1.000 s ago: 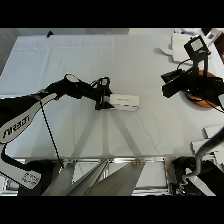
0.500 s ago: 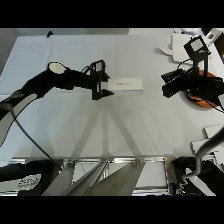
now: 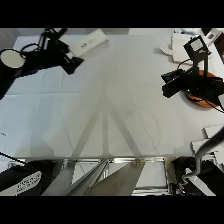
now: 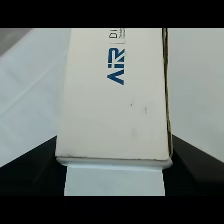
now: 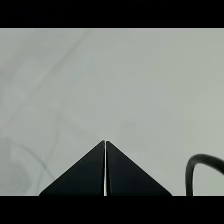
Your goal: Fold the box and place the chain.
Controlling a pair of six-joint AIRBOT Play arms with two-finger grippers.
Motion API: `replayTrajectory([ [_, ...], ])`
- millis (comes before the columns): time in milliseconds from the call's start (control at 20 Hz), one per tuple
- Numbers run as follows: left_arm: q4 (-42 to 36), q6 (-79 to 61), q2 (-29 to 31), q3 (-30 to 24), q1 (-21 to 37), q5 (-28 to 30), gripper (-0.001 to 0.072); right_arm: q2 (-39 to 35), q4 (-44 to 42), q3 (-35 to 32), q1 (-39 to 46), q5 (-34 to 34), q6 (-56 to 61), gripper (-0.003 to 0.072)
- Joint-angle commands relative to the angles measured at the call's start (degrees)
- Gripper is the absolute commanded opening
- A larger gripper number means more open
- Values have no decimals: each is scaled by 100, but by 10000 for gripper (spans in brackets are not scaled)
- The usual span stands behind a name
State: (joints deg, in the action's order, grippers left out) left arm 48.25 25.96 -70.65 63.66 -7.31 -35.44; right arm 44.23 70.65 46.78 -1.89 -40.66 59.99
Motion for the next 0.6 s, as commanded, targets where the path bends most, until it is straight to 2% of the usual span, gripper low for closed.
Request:
replayTrajectory([
  [0,693,1768,0,4,844,227,9,-4,-2,7,-2,0,0,11],
  [250,688,1912,-560,4,1781,608,8,-4,-2,7,-2,0,0,11],
  [550,695,1904,-1596,2,2022,660,9,-4,-2,7,-2,-2,0,11],
])
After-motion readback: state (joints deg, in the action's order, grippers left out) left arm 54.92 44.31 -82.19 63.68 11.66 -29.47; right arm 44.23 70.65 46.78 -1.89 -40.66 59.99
